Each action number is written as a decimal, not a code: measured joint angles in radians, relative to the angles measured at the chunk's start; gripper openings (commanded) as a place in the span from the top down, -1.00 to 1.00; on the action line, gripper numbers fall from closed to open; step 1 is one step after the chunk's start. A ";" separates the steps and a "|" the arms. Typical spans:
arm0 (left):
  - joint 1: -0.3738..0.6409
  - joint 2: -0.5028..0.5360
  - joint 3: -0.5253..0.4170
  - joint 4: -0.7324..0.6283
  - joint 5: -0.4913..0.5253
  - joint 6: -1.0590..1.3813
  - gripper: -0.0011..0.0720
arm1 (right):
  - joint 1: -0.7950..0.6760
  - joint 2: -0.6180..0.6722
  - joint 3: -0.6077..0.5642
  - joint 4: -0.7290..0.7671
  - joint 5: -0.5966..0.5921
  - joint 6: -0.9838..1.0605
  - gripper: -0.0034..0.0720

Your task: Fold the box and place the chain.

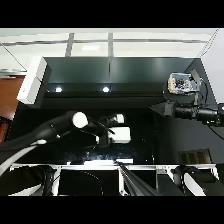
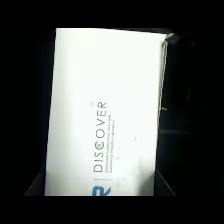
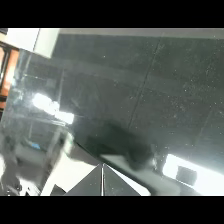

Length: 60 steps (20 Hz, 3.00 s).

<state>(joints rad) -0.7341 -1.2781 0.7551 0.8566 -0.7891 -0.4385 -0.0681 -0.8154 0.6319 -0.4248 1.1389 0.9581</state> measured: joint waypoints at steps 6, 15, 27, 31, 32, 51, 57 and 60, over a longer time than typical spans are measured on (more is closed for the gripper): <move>0.486 0.164 -0.072 0.226 -0.246 -0.187 0.16 | 0.000 0.000 0.000 -0.002 -0.004 -0.005 0.88; 1.333 0.233 -0.116 0.311 -0.309 -0.243 0.17 | 0.000 0.000 0.000 -0.058 -0.021 -0.011 0.88; 1.504 0.072 0.098 0.322 -0.093 -0.218 0.17 | 0.000 0.000 0.000 -0.067 -0.054 0.012 0.88; 1.471 0.002 0.107 0.300 -0.024 -0.216 0.17 | 0.000 0.000 0.000 -0.068 -0.069 0.027 0.88; 1.461 -0.011 0.108 0.295 -0.012 -0.216 0.16 | 0.000 0.000 0.000 -0.068 -0.071 0.034 0.88; 1.207 0.457 0.073 0.224 -0.324 -0.684 0.91 | 0.002 0.077 -0.029 -0.348 -0.089 0.205 0.89; 0.914 0.808 -0.267 0.214 -0.200 -0.710 0.90 | 0.002 0.213 -0.127 -0.749 -0.283 0.379 0.87; 0.837 0.911 -0.347 0.229 -0.126 -0.713 0.90 | 0.002 0.229 -0.142 -0.867 -0.310 0.401 0.88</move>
<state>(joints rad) 0.1028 -0.3668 0.4080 1.0851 -0.9146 -1.1515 -0.0662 -0.5865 0.4896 -1.2915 0.8291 1.3594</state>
